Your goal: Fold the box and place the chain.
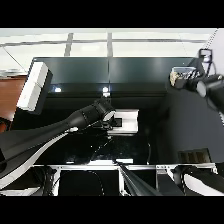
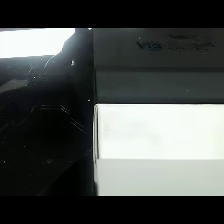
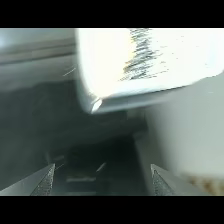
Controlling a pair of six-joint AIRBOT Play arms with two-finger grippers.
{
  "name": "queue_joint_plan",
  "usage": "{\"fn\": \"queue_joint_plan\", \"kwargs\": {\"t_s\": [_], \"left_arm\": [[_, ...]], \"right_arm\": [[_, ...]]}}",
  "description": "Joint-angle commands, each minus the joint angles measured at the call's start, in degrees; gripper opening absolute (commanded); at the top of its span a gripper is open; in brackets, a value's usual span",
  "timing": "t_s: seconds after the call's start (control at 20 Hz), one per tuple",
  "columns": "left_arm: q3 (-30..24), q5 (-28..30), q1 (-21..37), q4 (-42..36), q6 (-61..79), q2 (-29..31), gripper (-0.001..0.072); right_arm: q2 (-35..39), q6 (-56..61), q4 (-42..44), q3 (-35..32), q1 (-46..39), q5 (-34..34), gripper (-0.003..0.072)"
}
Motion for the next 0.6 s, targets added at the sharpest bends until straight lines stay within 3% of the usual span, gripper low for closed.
{"fn": "queue_joint_plan", "kwargs": {"t_s": [0.0,0.2,0.3,0.4,0.55], "left_arm": [[0.02,-0.15,0.04,0.0,0.02,-0.02,0.0027],[0.04,-0.15,0.04,0.0,0.0,-0.02,0.0027],[0.04,-0.15,0.04,0.0,0.02,-0.02,0.0027],[0.04,-0.15,0.04,-0.02,0.0,-0.02,0.0027],[0.04,-0.15,0.04,0.0,0.0,-0.02,0.0027]], "right_arm": [[-15.41,0.68,9.77,17.88,-10.1,7.52,0.0688],[-34.36,0.46,16.26,45.57,-14.45,26.82,0.0687],[-40.61,0.48,16.0,54.45,-14.82,30.42,0.0686],[-44.72,1.4,15.93,59.8,-14.84,31.08,0.0686],[-47.71,6.23,15.89,60.96,-15.23,30.67,0.0686]]}}
